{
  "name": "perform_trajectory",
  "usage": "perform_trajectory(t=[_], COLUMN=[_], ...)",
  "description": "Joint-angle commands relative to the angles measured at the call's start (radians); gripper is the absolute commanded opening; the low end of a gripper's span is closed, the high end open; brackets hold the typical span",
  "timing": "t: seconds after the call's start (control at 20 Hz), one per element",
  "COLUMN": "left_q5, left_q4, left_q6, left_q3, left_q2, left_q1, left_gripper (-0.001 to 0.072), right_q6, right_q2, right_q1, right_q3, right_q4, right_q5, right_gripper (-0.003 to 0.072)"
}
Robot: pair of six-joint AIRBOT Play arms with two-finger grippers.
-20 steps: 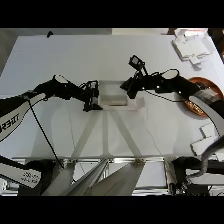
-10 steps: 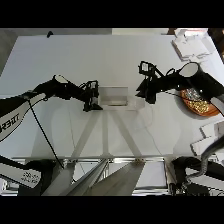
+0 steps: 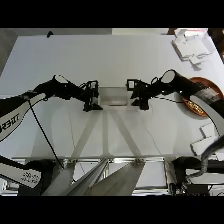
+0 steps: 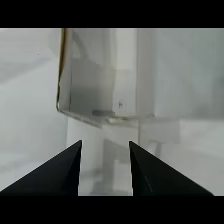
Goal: Fold the box and place the chain.
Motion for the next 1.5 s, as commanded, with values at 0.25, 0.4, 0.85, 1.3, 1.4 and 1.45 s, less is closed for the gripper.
perform_trajectory(t=[0.25, 0.4, 0.85, 1.3, 1.4, 1.45], left_q5=[0.0, 0.0, 0.0, 0.0, 0.0, 0.0], left_q4=[0.0, 0.0, 0.0, 0.0, 0.0, 0.0], left_q6=[0.0, 0.0, 0.0, 0.0, 0.0, 0.0], left_q3=[0.001, 0.001, 0.001, 0.001, 0.001, 0.001], left_q2=[0.001, 0.001, 0.001, 0.001, 0.001, 0.001], left_q1=[0.0, 0.0, 0.0, 0.0, 0.0, 0.0], left_gripper=[0.0277, 0.0277, 0.0277, 0.0277, 0.0277, 0.0277], right_q6=[-0.047, -0.047, -0.035, 0.36, 0.482, 0.544], right_q2=[-0.051, -0.051, -0.051, 0.091, 0.149, 0.177], right_q1=[0.059, 0.059, 0.059, -0.041, -0.098, -0.13], right_q3=[0.0, 0.0, 0.0, 0.0, 0.0, 0.0], right_q4=[0.113, 0.122, 0.153, 0.092, 0.081, 0.058], right_q5=[-0.081, -0.081, -0.05, 0.061, 0.09, 0.089], right_gripper=[0.0219, 0.0148, 0.0423, 0.0011, 0.0011, 0.0011])
